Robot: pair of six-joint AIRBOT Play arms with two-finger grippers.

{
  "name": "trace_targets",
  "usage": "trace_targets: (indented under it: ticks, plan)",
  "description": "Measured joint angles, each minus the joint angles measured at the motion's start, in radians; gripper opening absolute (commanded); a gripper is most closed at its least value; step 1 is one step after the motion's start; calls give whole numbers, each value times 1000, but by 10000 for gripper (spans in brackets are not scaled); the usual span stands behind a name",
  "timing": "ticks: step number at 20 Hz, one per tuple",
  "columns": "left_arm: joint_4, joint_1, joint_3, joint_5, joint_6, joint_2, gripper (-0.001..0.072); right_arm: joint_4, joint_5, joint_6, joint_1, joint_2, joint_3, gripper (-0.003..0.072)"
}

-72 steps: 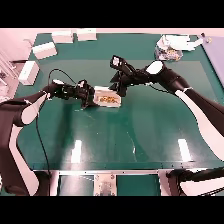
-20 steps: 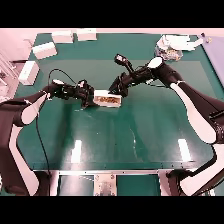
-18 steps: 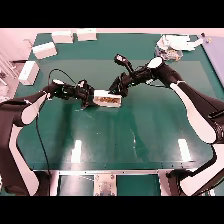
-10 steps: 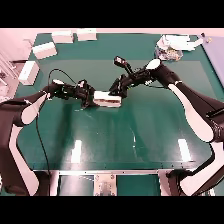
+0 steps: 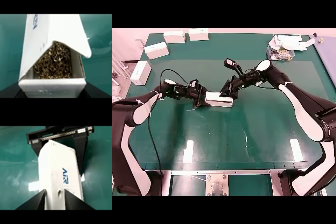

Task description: Fold the box and place the chain.

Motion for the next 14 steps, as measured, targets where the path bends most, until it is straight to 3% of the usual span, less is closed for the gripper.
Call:
trace_targets:
  ticks: [6, 14]
  plan:
    - [0, 0, 0, 0, -1, 0, 469, -23, -40, -14, 19, 0, -2, 231]
    - [0, 0, 0, 0, -2, 0, 469, -48, -54, -18, 21, 0, -22, 232]
